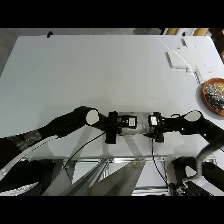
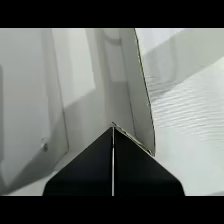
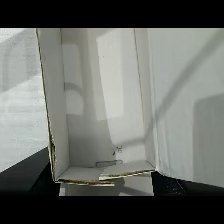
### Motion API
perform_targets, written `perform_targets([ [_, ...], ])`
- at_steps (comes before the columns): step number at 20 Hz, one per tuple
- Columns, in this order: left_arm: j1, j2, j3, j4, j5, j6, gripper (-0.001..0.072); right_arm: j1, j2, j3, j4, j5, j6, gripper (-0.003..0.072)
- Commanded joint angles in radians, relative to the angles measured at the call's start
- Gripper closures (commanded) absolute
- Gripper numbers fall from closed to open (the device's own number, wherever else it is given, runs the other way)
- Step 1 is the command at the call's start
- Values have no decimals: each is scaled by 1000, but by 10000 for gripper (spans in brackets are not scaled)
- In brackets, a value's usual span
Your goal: Fold the box and place the chain.
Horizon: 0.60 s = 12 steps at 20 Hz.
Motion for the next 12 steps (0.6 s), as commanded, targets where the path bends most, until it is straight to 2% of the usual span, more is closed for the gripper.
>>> perform_targets([
  [1,31,79,1,111,-54,-208,708,1,0,1,0,0,1,278],
  [5,118,215,1,384,-216,-649,708,1,0,1,0,0,1,278],
  [7,179,246,0,440,-291,-814,708,1,0,1,0,0,1,278],
  [9,225,241,-27,410,-282,-957,708,1,0,1,0,0,1,278],
  [12,240,202,-126,233,-149,-1080,707,1,0,1,0,0,1,278],
])
